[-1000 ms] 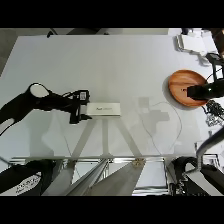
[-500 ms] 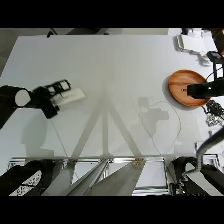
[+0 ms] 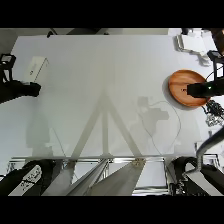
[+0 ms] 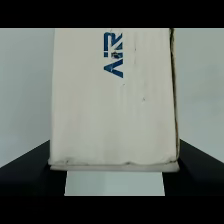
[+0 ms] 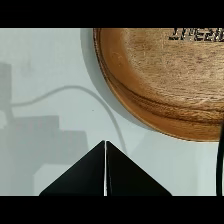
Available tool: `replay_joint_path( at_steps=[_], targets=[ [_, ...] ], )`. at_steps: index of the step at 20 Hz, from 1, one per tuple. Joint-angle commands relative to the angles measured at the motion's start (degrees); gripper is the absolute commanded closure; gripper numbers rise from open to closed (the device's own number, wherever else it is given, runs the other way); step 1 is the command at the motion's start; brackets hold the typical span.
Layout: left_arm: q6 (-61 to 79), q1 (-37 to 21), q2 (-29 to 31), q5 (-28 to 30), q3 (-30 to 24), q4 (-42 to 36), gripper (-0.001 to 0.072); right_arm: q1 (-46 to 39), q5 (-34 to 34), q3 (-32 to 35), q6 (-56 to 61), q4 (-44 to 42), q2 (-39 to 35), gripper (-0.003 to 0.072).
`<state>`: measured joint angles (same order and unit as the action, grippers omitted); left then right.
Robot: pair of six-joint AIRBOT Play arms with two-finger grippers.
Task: Fold the box and place the chain.
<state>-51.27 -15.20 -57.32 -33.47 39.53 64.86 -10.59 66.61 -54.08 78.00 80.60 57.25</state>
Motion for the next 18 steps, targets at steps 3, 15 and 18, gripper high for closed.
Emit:
replay_joint_path(
  at_steps=[3, 15, 18],
  targets=[
    [7.32, -2.29, -0.04, 14.34, -10.08, -13.84, 0.0703, -0.02, -0.02, 0.00, 0.00, -0.02, -0.04, 0.0678],
    [7.34, -2.27, -4.02, 16.26, -17.49, -2.23, 0.0012, -0.02, -0.02, 0.02, 0.00, -0.02, -0.04, 0.0678],
    [7.37, -2.27, -3.85, 15.98, -17.49, -2.21, 0.0009, -0.02, -0.02, 0.00, 0.00, -0.02, -0.04, 0.0678]
  ],
)
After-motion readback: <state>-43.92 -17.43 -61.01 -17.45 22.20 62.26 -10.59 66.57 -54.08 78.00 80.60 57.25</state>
